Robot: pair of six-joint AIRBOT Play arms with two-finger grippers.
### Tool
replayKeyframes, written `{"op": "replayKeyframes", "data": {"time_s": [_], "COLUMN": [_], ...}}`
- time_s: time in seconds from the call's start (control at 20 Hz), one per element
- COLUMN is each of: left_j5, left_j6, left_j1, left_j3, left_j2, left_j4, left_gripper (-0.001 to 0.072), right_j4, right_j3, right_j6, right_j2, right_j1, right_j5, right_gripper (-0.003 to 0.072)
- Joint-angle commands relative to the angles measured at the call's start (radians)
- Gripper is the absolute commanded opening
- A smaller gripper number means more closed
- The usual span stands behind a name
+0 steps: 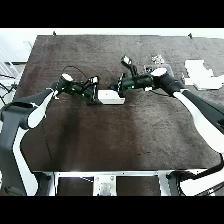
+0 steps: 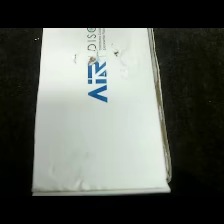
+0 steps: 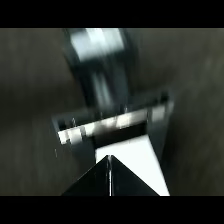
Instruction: Fold the box and place the chain.
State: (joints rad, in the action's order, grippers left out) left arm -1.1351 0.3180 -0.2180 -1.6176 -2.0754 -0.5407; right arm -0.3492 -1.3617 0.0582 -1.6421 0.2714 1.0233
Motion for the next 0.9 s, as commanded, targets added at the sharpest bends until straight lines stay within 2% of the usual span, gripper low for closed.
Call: {"op": "replayKeyframes", "data": {"time_s": [0.0, 0.15, 0.35, 0.55, 0.7, 0.8, 0.85], "left_j5": [0.001, 0.000, 0.002, -0.002, -0.002, -0.009, -0.018], "left_j6": [0.001, 0.000, 0.001, 0.000, -0.001, -0.013, -0.024], "left_j1": [0.001, 0.001, 0.001, 0.001, 0.001, 0.007, 0.013], "left_j3": [-0.001, -0.001, -0.001, -0.001, -0.001, -0.003, -0.005], "left_j2": [0.000, 0.000, 0.000, 0.000, 0.001, 0.008, 0.018], "left_j4": [0.000, 0.000, 0.000, 0.000, 0.002, -0.002, -0.001], "left_gripper": [0.0360, 0.0360, 0.0360, 0.0361, 0.0355, 0.0024, 0.0019], "right_j4": [0.019, -0.022, -0.036, -0.036, -0.036, -0.036, -0.036], "right_j3": [0.038, 0.171, 0.443, 0.686, 0.805, 0.832, 0.835], "right_j6": [0.043, 0.122, 0.149, 0.177, 0.177, 0.177, 0.177], "right_j2": [0.158, 0.335, 0.560, 0.725, 0.786, 0.787, 0.787], "right_j1": [0.001, -0.007, -0.023, -0.037, -0.037, -0.037, -0.037], "right_j5": [-0.003, -0.114, -0.348, -0.521, -0.599, -0.614, -0.616], "right_gripper": [0.0007, 0.0007, 0.0008, 0.0008, 0.0009, 0.0009, 0.0009]}}
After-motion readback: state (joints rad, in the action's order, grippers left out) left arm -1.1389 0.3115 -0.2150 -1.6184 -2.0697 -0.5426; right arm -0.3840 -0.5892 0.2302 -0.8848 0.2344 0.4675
